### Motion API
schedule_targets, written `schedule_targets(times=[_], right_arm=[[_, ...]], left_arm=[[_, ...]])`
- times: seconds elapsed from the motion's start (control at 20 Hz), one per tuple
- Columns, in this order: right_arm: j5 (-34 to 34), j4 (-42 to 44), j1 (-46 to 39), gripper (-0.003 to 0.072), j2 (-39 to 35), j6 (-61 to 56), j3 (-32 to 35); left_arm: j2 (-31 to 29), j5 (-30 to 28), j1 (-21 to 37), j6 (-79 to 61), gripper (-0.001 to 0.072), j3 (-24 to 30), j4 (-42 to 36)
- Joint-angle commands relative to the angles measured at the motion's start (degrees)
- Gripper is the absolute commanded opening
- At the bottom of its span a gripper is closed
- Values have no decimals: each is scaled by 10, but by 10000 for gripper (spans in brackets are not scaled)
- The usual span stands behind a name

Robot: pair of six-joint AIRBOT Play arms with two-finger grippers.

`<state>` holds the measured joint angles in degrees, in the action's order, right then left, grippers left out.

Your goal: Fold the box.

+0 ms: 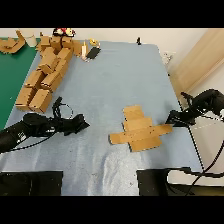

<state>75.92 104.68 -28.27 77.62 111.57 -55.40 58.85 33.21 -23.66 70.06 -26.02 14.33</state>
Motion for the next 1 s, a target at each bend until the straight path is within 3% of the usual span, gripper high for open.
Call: schedule_targets(times=[0.0,0.1,0.65,0.75,0.95], right_arm=[[25,39,-2,487,7,37,0],[30,48,1,429,7,45,4],[89,133,34,428,12,55,29],[95,139,58,371,13,55,34],[88,143,105,367,13,60,51]], left_arm=[[0,24,1,0,14,0,-7],[0,35,1,-1,14,-1,-11],[0,106,1,-38,14,-31,-42],[0,119,1,-43,14,-41,-46],[0,131,1,-48,14,-49,-59]])
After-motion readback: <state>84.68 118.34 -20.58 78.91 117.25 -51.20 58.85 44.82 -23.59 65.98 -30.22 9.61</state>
